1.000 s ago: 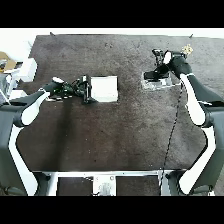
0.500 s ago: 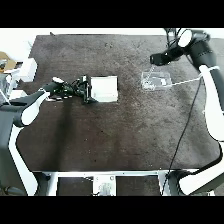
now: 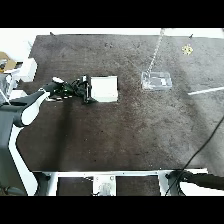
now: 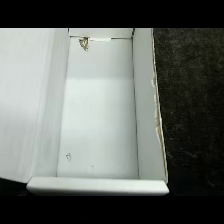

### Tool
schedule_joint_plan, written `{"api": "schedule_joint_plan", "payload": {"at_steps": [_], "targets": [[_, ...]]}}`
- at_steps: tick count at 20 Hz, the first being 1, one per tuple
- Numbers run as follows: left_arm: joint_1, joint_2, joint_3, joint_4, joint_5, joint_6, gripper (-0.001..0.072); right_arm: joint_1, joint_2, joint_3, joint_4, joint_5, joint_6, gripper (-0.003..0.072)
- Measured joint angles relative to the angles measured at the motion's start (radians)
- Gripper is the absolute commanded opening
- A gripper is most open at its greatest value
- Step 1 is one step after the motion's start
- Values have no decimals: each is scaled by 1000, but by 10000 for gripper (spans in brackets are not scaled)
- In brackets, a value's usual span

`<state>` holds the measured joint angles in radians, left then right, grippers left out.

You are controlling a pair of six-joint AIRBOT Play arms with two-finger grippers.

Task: Fold the box and place the chain.

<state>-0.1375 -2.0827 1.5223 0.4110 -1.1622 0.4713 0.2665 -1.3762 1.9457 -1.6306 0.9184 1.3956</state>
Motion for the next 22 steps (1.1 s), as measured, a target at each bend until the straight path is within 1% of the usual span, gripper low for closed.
{"api": "schedule_joint_plan", "payload": {"at_steps": [3, 6, 18, 22], "targets": [[0, 0, 0, 0, 0, 0, 344, 50, 61, 0, -19, -128, -13, -1], [0, 0, 0, 0, 0, 0, 344, 103, 93, 0, -28, -223, -35, -1], [0, 0, 0, 0, 0, 0, 344, 273, 109, -86, -7, -380, -67, -2], [0, 0, 0, 0, 0, 0, 344, 295, 105, -92, 5, -403, -68, -2]]}}
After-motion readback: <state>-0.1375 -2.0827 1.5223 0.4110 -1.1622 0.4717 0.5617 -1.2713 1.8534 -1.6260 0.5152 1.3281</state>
